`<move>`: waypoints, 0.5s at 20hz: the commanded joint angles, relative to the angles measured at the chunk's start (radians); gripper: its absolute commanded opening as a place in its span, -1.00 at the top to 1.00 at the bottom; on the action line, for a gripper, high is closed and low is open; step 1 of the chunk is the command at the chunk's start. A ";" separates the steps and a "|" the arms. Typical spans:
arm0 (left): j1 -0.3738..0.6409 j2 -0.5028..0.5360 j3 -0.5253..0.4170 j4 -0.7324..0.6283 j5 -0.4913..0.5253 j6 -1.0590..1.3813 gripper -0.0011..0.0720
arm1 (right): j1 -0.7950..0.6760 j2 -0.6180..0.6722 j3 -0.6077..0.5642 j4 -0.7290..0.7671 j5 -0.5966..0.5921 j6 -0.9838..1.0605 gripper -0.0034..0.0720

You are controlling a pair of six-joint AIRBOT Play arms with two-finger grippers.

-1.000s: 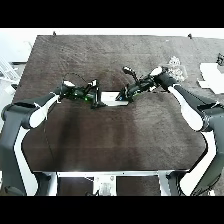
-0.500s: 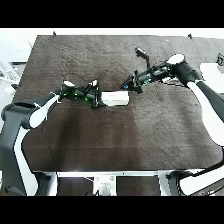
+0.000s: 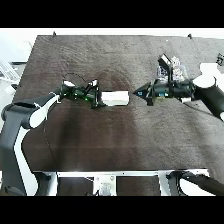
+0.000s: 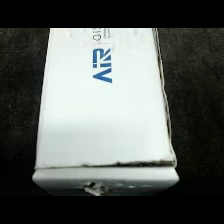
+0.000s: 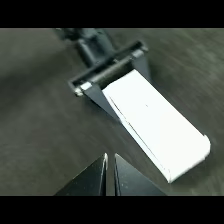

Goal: Fold the box and place the chain.

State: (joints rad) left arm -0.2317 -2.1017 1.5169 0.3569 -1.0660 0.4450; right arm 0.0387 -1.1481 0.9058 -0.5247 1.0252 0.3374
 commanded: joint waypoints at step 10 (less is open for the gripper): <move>0.012 0.002 0.041 0.027 -0.113 -0.039 0.92 | -0.015 0.137 -0.242 -0.002 -0.165 0.003 0.73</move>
